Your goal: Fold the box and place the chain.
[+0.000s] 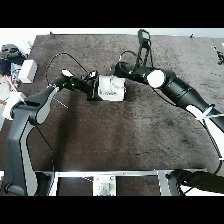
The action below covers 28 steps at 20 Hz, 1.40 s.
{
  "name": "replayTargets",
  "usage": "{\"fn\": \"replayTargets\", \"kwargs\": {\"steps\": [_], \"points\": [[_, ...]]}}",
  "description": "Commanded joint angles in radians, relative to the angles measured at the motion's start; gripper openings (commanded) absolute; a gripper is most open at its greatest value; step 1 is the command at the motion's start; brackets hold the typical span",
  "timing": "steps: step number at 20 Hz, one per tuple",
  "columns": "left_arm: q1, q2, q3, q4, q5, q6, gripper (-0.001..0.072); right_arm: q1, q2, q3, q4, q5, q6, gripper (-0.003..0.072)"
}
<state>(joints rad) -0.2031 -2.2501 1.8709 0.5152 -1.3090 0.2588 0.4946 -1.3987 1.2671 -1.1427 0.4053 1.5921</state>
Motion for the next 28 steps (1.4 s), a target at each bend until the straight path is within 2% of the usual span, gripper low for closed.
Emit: {"fn": "replayTargets", "kwargs": {"steps": [1,2,3,4,7,9,12,15,17,21,28], "points": [[0.0,0.0,0.0,0.0,0.0,0.0,0.0487,0.003,-0.04,0.002,-0.043,0.063,-0.002,0.001],[0.001,0.0,0.0,0.0,0.0,0.0,0.0487,0.001,-0.049,0.002,-0.072,0.08,-0.002,0.0047],[0.0,0.0,0.0,0.0,0.0,0.0,0.0487,-0.007,-0.055,0.002,-0.113,0.104,-0.002,0.0292],[0.0,0.0,0.0,0.0,0.0,0.0,0.0486,-0.019,-0.056,0.0,-0.172,0.116,-0.002,0.0366],[0.001,0.0,0.0,0.0,0.0,0.0,0.0487,-0.093,-0.056,-0.004,-0.302,0.167,-0.004,0.0365],[0.001,0.0,0.0,0.0,0.0,0.0,0.0487,-0.171,-0.074,-0.004,-0.312,0.214,-0.111,0.0344],[0.001,0.0,0.0,0.0,0.0,0.0,0.0487,-0.275,-0.165,0.024,-0.131,0.232,-0.452,0.0347],[0.0,0.0,0.0,0.0,0.0,0.0,0.0487,-0.343,-0.333,0.17,0.156,0.499,-0.909,0.0347],[0.0,0.0,0.0,0.0,0.0,0.0,0.0487,-0.36,-0.442,0.281,0.227,0.645,-1.027,0.0348],[0.001,0.0,0.0,0.0,0.0,0.0,0.0487,-0.361,-0.542,0.375,0.228,0.674,-1.183,0.0348],[0.001,0.0,0.0,0.0,0.0,0.0,0.0487,-0.35,-0.547,0.375,0.235,0.643,-1.353,0.0346]]}}
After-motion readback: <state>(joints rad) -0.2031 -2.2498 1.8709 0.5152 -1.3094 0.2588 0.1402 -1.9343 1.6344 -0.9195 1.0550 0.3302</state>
